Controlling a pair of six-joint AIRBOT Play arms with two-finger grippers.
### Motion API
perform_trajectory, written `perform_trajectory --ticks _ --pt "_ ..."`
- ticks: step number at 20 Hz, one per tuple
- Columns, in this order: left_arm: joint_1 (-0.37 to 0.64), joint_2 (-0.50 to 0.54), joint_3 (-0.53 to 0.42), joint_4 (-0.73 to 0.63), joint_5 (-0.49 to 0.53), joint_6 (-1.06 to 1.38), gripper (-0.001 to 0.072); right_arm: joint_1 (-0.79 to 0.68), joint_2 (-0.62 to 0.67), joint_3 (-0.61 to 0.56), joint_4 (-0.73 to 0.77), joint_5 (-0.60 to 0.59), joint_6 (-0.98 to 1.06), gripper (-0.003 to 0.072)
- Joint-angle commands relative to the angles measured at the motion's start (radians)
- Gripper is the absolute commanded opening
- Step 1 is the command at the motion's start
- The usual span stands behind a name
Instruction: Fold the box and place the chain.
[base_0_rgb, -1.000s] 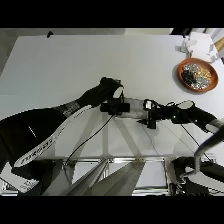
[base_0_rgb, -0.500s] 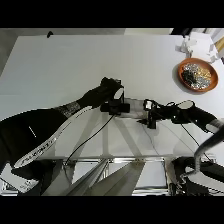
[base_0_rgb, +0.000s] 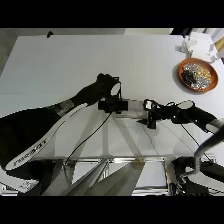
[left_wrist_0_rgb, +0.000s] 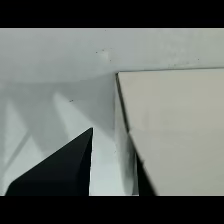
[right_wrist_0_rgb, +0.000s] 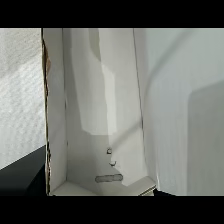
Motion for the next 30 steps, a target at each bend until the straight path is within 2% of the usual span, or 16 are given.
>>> perform_trajectory --ticks 1,4,5,7,10,12,14,15,16,18,20,25,30 --pt "0.047 0.054 0.0 0.005 -0.069 0.142 0.03 0.001 0.0 0.0 0.0 0.0 0.001 0.0413" --pt "0.1 0.106 0.0 0.015 -0.137 0.414 0.0301 0.001 0.0 0.0 0.0 0.0 0.001 0.0413" --pt "0.114 0.128 -0.002 0.017 -0.158 0.566 0.0328 0.001 0.0 0.0 0.0 0.0 0.001 0.0413" --pt "0.144 0.178 -0.027 0.018 -0.162 0.798 0.0393 0.001 0.0 0.0 0.0 0.0 0.001 0.0413" --pt "0.184 0.248 -0.102 -0.049 -0.135 1.129 0.0398 0.001 0.0 0.0 0.0 0.0 0.001 0.0413" --pt "0.214 0.294 -0.205 -0.159 -0.05 1.417 0.0506 0.001 0.0 0.0 0.0 0.0 0.001 0.0413" --pt "0.241 0.323 -0.33 -0.293 0.063 1.77 0.0566 0.001 0.0 0.0 0.0 0.0 0.001 0.0413" --pt "0.249 0.324 -0.385 -0.354 0.12 1.939 0.0649 0.001 0.0 0.0 0.0 0.0 0.001 0.0413" --pt "0.256 0.32 -0.439 -0.416 0.188 2.11 0.0689 0.001 0.0 0.0 0.0 0.0 0.001 0.0413" --pt "0.272 0.293 -0.509 -0.528 0.28 2.351 0.0691 0.001 0.0 0.0 0.0 0.0 0.001 0.0413" --pt "0.28 0.237 -0.517 -0.606 0.305 2.45 0.0691 0.001 0.0 0.0 0.0 0.0 0.001 0.0413" --pt "0.28 0.138 -0.517 -0.785 0.415 2.514 0.0694 0.001 0.0 0.0 0.0 0.0 0.001 0.0413" --pt "0.306 0.131 -0.516 -0.823 0.404 2.538 0.0702 0.001 0.0 0.0 0.0 0.0 0.001 0.0413"
